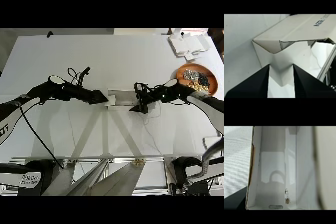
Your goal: Fold the box and place the chain.
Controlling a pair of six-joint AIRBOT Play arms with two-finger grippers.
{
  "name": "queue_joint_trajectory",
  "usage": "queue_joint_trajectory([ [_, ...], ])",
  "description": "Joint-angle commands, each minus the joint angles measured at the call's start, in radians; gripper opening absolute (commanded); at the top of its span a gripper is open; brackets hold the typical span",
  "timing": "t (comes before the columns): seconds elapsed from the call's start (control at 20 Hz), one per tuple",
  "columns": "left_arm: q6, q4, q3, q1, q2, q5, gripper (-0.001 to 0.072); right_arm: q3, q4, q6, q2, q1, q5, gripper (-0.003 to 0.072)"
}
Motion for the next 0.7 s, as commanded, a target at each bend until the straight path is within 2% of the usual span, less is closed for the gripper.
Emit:
queue_joint_trajectory([
  [0.0, 0.008, -0.014, 0.000, -0.003, -0.001, 0.024, 0.0351, 0.000, 0.000, 0.000, 0.000, 0.000, 0.000, 0.0423],
  [0.3, 0.032, -0.059, 0.000, -0.042, -0.002, 0.037, 0.0351, 0.000, 0.000, 0.000, 0.000, 0.000, 0.000, 0.0423],
  [0.6, 0.044, 0.003, 0.000, -0.071, 0.008, 0.112, 0.0353, 0.000, 0.000, 0.000, 0.000, 0.000, 0.000, 0.0423],
  [0.65, 0.045, 0.002, 0.000, -0.078, 0.009, 0.117, 0.0385, 0.000, 0.000, 0.000, 0.000, 0.000, 0.000, 0.0423],
])
